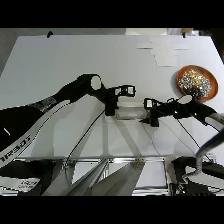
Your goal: Fold the box and place the chain.
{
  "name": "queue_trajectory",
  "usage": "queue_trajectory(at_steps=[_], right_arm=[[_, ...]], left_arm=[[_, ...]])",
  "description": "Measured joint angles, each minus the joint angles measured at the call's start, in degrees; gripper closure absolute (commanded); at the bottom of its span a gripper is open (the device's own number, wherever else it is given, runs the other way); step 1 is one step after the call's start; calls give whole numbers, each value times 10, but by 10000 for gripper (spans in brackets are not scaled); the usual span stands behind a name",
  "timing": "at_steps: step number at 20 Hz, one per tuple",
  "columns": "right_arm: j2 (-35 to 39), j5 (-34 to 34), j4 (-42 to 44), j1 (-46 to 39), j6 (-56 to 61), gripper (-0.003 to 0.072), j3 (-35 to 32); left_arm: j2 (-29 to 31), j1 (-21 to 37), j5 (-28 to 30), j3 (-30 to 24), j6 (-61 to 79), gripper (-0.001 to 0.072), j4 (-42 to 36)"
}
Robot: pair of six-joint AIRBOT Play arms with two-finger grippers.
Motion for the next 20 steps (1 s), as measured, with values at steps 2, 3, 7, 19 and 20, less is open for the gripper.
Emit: queue_trajectory(at_steps=[2,3,7,19,20], right_arm=[[0,0,0,0,0,258,0],[0,0,0,0,0,258,0],[0,0,0,0,1,258,0],[0,1,0,0,1,258,0],[0,0,1,1,1,258,0]], left_arm=[[0,0,0,0,0,698,0],[0,0,0,0,0,698,0],[0,0,0,0,0,699,0],[0,0,-3,0,-4,595,-15],[0,0,-5,-1,-6,458,-19]])
